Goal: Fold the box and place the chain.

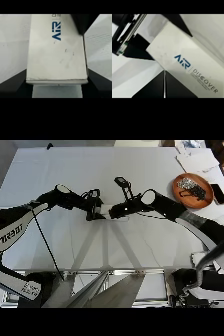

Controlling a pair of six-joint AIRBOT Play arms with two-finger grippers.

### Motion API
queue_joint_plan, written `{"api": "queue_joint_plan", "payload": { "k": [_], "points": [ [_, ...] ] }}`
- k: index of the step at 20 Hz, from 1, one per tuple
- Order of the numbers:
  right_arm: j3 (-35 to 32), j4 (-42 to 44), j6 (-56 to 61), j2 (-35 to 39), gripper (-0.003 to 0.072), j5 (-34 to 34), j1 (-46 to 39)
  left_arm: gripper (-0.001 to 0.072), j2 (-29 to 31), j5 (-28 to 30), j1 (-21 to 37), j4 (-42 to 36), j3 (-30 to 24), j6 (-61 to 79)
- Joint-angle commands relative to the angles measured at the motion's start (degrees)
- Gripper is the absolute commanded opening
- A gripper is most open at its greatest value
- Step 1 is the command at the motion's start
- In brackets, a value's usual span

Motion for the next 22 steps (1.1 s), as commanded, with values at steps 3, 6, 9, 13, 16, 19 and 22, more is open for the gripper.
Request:
{"api": "queue_joint_plan", "payload": {
  "k": [3,6,9,13,16,19,22],
  "points": [
    [0.0,1.6,0.0,3.9,0.0008,-4.8,0.2,0.0221,0.0,0.2,0.0,0.5,0.0,0.2],
    [0.0,1.8,0.0,1.9,0.0008,-6.3,2.0,0.0221,0.0,0.2,0.0,0.5,0.0,0.2],
    [0.0,1.7,0.9,-2.1,0.0009,-7.3,4.4,0.0221,0.0,0.2,0.0,0.5,0.0,0.2],
    [0.0,-2.1,5.9,-5.0,0.0008,-7.8,5.3,0.0221,0.0,0.2,0.0,0.5,0.0,0.2],
    [0.0,-6.4,9.2,-5.0,0.0008,-8.2,5.2,0.0221,0.0,0.2,0.0,0.5,0.0,0.2],
    [0.0,-6.6,9.1,-3.7,0.0009,-8.6,5.2,0.0221,0.0,0.2,0.0,0.5,0.0,0.2],
    [0.0,-9.4,9.1,0.0,0.0009,-10.9,5.0,0.0221,0.0,0.2,0.0,0.5,0.0,0.2]
  ]
}}
